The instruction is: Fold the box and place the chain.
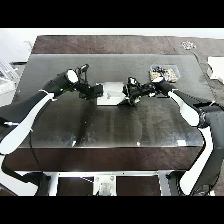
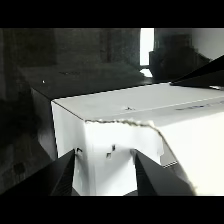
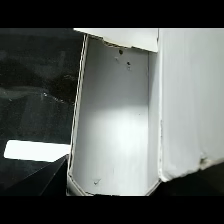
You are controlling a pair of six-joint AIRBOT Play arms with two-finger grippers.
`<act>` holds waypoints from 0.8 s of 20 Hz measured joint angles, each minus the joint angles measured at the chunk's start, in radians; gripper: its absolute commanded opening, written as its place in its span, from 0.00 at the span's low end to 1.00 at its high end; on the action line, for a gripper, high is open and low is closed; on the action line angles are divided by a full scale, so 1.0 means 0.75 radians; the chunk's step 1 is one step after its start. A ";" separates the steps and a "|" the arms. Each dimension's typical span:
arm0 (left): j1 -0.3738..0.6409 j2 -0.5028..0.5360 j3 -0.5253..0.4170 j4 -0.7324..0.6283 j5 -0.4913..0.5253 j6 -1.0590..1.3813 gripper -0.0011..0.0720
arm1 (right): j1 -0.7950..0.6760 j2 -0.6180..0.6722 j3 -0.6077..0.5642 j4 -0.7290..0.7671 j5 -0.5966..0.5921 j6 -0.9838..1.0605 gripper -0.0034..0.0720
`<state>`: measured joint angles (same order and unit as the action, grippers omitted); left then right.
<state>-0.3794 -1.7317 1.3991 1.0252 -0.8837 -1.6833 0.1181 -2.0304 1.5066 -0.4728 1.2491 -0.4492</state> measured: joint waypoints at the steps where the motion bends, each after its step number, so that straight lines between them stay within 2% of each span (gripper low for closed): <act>1: 0.000 0.000 0.000 0.016 -0.001 -0.010 0.33 | 0.000 0.000 0.000 0.000 0.000 0.000 0.73; 2: 0.000 -0.001 0.001 0.033 -0.005 -0.019 0.28 | 0.000 0.000 0.000 0.001 0.000 -0.001 0.73; 16: -0.031 -0.075 0.143 0.197 -0.180 -0.078 0.28 | 0.001 0.000 0.000 0.002 0.000 -0.001 0.73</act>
<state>-0.4026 -1.7878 1.5066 1.1728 -1.0187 -1.7420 0.1184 -2.0304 1.5066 -0.4713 1.2491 -0.4500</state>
